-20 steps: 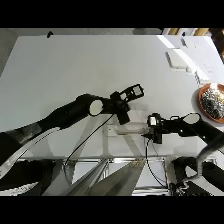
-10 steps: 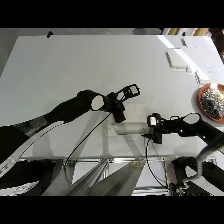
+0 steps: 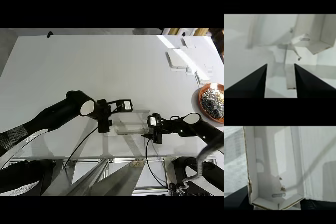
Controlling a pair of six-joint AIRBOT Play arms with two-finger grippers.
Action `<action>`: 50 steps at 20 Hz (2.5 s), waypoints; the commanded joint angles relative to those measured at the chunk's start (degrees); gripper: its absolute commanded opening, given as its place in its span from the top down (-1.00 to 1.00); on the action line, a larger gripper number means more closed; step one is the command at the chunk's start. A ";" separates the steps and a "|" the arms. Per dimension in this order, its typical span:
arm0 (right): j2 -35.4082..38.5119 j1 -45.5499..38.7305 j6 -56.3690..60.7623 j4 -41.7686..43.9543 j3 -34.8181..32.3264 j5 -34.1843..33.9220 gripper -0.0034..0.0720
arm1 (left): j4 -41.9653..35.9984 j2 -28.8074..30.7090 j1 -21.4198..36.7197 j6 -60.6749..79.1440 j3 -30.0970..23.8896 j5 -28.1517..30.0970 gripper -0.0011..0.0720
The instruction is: Fold the box and place the chain.
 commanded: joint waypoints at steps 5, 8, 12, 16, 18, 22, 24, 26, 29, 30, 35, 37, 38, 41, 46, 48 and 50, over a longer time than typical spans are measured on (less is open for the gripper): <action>0.04 0.00 0.02 0.04 -0.02 0.04 -0.33 | -12.13 0.24 -0.04 19.10 -8.57 8.57 -0.12; 0.04 0.00 0.02 0.04 -0.02 0.04 -0.33 | -12.63 0.24 -0.09 21.64 -9.33 10.34 -0.11; 0.04 0.00 0.04 0.04 -0.02 0.04 -0.33 | -13.88 0.20 -0.09 22.25 -9.33 10.58 -0.09; 0.04 0.00 0.02 0.04 -0.02 0.04 -0.33 | -14.47 -0.87 -0.44 22.29 -9.33 10.62 -0.09; 0.04 0.00 0.02 0.04 -0.02 0.04 -0.33 | -15.34 -2.01 -0.79 22.29 -9.33 10.73 -0.03; 0.04 0.00 0.04 0.04 -0.02 0.04 -0.33 | -17.14 -2.95 -1.29 22.27 -9.33 13.25 0.16; 0.04 0.00 0.02 0.04 -0.02 0.04 -0.33 | -17.88 -2.95 -1.51 22.29 -9.33 14.38 0.29; 0.04 0.00 0.02 0.04 -0.02 0.04 -0.33 | -18.45 -2.95 -1.97 22.32 -9.31 15.50 0.30; 0.04 0.00 0.02 0.04 -0.02 0.04 -0.33 | -19.87 -2.97 -2.19 22.49 -9.31 16.26 0.58; 0.04 0.00 0.02 0.04 -0.02 0.04 -0.33 | -20.87 -2.97 -2.19 22.49 -9.31 16.65 0.60; 0.04 0.00 0.02 0.04 -0.02 0.04 -0.33 | -24.48 -3.54 -4.04 22.97 -9.31 18.12 0.62; 0.04 0.00 0.04 0.04 -0.02 0.04 -0.33 | -25.77 -4.26 -4.33 24.17 -9.33 18.03 0.61; 0.04 0.00 0.02 0.04 -0.02 0.04 -0.33 | -26.71 -4.46 -4.35 24.39 -9.31 18.10 0.61; 0.04 0.00 0.02 0.04 -0.02 0.04 -0.33 | -27.76 -4.48 -4.68 25.24 -9.33 17.51 0.48; 0.04 0.00 0.04 0.04 -0.02 0.04 -0.33 | -27.69 -4.39 -4.66 24.90 -9.31 17.27 -0.65; 0.04 0.00 0.04 0.04 -0.02 0.04 -0.33 | -26.64 -3.41 -4.55 22.03 -9.31 16.79 -0.42; 0.04 0.00 0.02 0.07 -0.02 0.04 -0.33 | -22.40 -0.50 -4.22 15.76 -9.31 13.94 0.29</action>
